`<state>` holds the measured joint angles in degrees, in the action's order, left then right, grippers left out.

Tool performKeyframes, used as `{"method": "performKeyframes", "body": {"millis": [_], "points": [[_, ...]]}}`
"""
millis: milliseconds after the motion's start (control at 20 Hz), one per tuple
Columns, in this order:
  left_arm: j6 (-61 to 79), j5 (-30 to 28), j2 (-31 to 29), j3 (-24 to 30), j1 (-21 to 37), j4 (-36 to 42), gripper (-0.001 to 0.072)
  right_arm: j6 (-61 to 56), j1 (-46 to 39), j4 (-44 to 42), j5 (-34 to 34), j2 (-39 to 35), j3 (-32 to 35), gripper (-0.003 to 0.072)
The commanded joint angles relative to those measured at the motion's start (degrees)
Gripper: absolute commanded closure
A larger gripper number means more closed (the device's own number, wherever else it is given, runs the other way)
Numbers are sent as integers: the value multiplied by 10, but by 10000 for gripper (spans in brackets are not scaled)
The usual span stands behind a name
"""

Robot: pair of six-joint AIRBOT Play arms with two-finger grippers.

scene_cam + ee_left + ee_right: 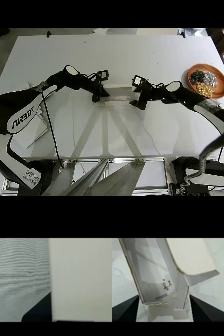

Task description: Fold the box and place the chain.

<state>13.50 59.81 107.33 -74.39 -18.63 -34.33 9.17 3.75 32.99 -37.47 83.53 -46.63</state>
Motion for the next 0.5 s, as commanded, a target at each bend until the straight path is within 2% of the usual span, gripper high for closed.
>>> {"method": "performKeyframes", "body": {"millis": [0,100,300,450], "points": [[0,0,0,-1,0,0,700,4,-3,0,-16,23,-26,-3],[0,0,0,-1,0,0,700,4,-3,2,-25,33,-36,-3],[0,0,0,-1,0,0,700,38,-3,1,-90,53,-49,-3],[0,0,0,-1,0,0,700,47,-3,-1,-97,61,-61,-3]]}}
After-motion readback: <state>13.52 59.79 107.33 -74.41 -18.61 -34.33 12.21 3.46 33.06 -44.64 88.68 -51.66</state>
